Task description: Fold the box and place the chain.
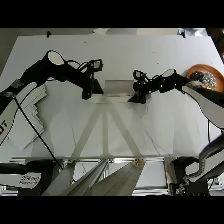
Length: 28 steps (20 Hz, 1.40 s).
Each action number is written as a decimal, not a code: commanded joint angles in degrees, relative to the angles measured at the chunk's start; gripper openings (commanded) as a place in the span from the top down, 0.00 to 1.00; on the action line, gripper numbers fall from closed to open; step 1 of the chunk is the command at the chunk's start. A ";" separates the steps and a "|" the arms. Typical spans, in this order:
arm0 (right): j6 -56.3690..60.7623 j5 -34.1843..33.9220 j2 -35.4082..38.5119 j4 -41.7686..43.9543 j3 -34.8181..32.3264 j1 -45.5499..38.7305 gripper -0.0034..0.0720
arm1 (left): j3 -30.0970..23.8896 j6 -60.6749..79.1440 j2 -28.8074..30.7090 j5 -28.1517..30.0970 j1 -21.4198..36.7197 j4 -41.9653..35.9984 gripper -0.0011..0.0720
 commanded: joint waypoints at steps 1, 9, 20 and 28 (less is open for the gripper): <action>0.00 0.00 0.00 0.02 0.00 0.02 0.45 | 0.04 -0.20 0.35 7.91 -3.48 -10.21 0.97; 0.00 0.02 0.00 0.02 0.00 0.02 0.45 | 0.04 -12.24 -8.35 40.19 -6.23 -14.25 0.97; 0.00 0.02 0.00 0.02 -0.02 0.02 0.45 | 0.04 -13.11 -8.48 33.29 -5.33 -14.10 0.97; 0.00 0.00 0.00 0.02 0.00 0.02 0.45 | 0.04 0.04 3.08 11.50 5.60 -5.88 0.97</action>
